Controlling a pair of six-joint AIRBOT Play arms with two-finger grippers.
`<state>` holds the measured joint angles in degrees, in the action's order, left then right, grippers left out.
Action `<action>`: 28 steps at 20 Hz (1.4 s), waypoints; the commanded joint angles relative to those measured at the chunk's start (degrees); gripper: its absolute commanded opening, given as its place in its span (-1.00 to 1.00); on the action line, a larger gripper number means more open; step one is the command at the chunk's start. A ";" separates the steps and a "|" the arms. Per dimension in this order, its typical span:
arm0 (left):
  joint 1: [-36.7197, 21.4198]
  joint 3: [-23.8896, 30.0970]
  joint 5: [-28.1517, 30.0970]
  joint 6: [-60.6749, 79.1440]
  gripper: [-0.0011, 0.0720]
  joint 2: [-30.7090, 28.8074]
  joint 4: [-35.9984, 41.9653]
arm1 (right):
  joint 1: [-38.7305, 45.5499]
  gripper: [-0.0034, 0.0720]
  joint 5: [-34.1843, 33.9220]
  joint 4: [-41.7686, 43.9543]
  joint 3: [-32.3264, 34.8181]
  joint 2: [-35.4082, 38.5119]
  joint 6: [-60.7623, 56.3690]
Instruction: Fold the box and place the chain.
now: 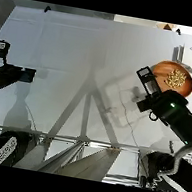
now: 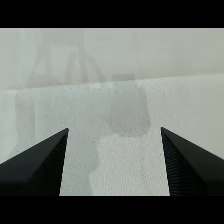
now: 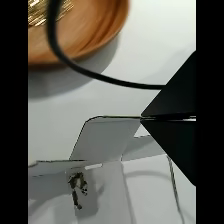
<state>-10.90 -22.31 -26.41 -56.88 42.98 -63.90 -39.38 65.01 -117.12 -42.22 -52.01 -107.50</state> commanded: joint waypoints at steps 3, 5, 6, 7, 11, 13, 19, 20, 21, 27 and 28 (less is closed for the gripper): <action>0.02 -0.04 0.02 0.00 0.78 -0.02 0.00 | -0.90 -0.89 -22.14 17.44 -0.02 5.92 -0.07; 0.02 -0.04 0.02 0.00 0.78 -0.02 0.00 | 1.51 -0.89 -25.18 21.64 -0.02 5.92 -0.07; 0.02 -0.04 0.02 0.00 0.78 -0.02 0.00 | 2.78 -0.89 -25.24 21.44 0.11 5.92 -0.02; 0.02 -0.04 0.02 0.00 0.78 -0.02 0.00 | 4.02 -0.90 -25.83 20.90 0.94 5.92 -0.04; 0.02 -0.04 0.02 0.00 0.78 -0.02 0.00 | 8.13 -0.90 -36.04 26.49 11.74 5.90 -1.14; 0.02 -0.04 0.02 0.00 0.78 -0.02 0.00 | 8.13 -0.90 -39.78 26.45 16.35 5.70 -0.55; 0.02 -0.04 0.02 0.00 0.78 -0.02 0.00 | 8.13 -0.89 -44.37 26.47 19.08 5.27 -0.48; 0.02 -0.04 0.02 0.00 0.78 -0.02 0.00 | 8.13 -0.89 -44.17 26.43 19.08 5.27 -0.46; 0.02 -0.04 0.02 0.00 0.78 -0.02 0.00 | 8.13 -0.89 -43.56 25.79 19.08 5.27 -0.42; 0.02 -0.04 0.02 0.00 0.78 -0.02 0.00 | 8.13 -0.88 -44.92 22.53 19.15 4.81 -0.42; 0.02 -0.04 0.02 0.00 0.78 -0.02 0.00 | 8.13 -0.88 -45.16 22.56 19.15 3.85 -0.44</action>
<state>-10.90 -22.31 -26.41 -56.90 42.98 -63.90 -31.27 21.12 -93.86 -23.14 -47.20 -107.92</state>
